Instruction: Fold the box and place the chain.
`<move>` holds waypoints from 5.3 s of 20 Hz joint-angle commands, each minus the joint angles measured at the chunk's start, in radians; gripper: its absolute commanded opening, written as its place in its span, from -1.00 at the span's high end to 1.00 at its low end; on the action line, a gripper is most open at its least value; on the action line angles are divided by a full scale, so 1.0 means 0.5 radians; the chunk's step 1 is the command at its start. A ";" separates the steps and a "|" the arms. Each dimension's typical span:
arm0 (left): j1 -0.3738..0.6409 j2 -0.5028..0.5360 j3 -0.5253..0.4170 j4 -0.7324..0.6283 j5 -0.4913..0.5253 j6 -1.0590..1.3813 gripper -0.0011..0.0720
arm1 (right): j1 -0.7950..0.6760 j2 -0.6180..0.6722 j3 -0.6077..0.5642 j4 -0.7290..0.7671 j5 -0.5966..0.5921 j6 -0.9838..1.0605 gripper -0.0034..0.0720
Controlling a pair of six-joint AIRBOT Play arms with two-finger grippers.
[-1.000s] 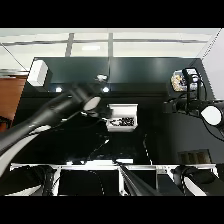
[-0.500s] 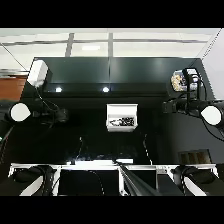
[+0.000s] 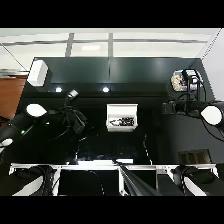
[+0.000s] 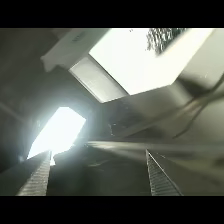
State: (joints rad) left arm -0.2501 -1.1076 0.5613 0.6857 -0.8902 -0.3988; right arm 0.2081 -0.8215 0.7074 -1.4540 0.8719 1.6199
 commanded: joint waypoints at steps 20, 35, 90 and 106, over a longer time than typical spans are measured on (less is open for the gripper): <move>-0.397 -0.761 0.504 -0.231 0.004 1.141 -0.98 | 0.000 0.000 0.001 0.011 0.102 -0.001 0.56; -0.482 -0.762 0.520 -0.237 0.156 1.227 -0.98 | 0.000 0.000 0.001 0.012 0.104 0.000 0.57; -0.510 -0.764 0.522 -0.243 0.195 1.272 0.20 | 0.287 -0.970 0.568 1.128 0.667 -2.454 0.09; -0.510 -0.764 0.522 -0.243 0.195 1.272 0.20 | 0.296 -0.970 0.568 1.028 0.771 -2.437 0.19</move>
State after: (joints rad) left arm -0.5053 -1.4895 0.8215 0.5636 -0.7959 0.2375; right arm 0.3550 -1.3060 0.9916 -0.9249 1.2514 0.3981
